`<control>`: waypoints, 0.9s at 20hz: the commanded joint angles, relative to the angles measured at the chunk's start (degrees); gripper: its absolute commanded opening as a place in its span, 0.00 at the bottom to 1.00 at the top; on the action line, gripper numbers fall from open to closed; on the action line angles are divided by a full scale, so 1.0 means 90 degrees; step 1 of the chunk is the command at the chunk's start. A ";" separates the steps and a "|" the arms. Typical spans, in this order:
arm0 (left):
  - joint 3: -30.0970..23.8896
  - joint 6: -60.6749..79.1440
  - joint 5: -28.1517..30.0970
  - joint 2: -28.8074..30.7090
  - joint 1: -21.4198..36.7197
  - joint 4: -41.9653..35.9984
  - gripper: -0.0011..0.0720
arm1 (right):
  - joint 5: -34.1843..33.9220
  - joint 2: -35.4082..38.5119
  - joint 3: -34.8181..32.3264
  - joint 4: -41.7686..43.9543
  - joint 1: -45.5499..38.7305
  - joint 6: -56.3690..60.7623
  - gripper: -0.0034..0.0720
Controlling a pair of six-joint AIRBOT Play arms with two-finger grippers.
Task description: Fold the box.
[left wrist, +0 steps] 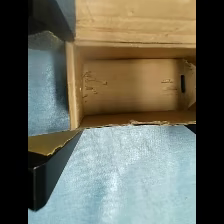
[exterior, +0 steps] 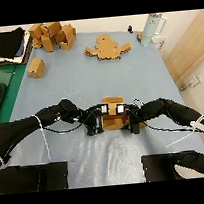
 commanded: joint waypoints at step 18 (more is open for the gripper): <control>0.0277 -0.1532 0.0250 -0.0012 -0.0245 0.0699 0.96 | 0.0017 -0.0002 -0.0002 0.0002 0.0000 0.0007 0.76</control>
